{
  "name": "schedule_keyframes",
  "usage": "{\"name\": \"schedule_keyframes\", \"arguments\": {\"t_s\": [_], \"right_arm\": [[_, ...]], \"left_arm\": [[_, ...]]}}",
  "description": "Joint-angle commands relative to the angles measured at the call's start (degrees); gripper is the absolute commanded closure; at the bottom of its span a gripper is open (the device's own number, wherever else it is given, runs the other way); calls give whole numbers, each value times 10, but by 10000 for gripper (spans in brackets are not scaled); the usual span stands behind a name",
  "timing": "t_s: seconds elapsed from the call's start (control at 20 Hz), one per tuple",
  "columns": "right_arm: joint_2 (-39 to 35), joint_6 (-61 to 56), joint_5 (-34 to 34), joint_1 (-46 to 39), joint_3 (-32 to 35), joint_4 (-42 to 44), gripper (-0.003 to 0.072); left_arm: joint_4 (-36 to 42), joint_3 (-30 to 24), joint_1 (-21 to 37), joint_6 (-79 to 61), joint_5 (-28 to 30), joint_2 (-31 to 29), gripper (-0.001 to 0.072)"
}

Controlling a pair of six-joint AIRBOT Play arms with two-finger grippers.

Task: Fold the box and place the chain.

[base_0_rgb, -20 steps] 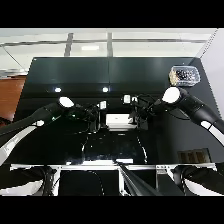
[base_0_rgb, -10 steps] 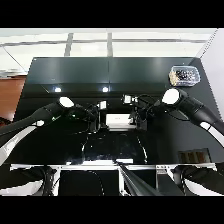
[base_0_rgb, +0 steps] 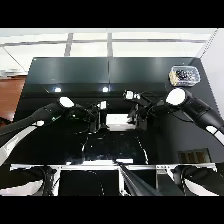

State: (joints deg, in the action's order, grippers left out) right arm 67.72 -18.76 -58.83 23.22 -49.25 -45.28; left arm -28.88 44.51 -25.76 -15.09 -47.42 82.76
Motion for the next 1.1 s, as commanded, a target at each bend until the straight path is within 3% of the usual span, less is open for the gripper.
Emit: {"name": "schedule_keyframes", "arguments": {"t_s": [0.0,0.1,0.2,0.4,0.5,0.75,1.05], "right_arm": [[-15,-142,10,-1,1,36,415],[-14,-292,12,0,3,44,679],[-14,-354,17,0,11,59,677],[-4,-392,92,-8,60,137,678],[18,-395,94,-12,79,172,678],[73,-394,101,-16,89,172,677],[75,-387,97,-22,86,169,676]], "left_arm": [[0,0,0,-1,0,0,301],[0,0,0,-1,0,0,301],[0,0,0,-1,1,0,301],[0,0,0,-1,1,0,301],[0,0,0,-1,1,0,301],[0,0,0,-1,1,0,298],[0,0,0,-1,1,0,299]]}}
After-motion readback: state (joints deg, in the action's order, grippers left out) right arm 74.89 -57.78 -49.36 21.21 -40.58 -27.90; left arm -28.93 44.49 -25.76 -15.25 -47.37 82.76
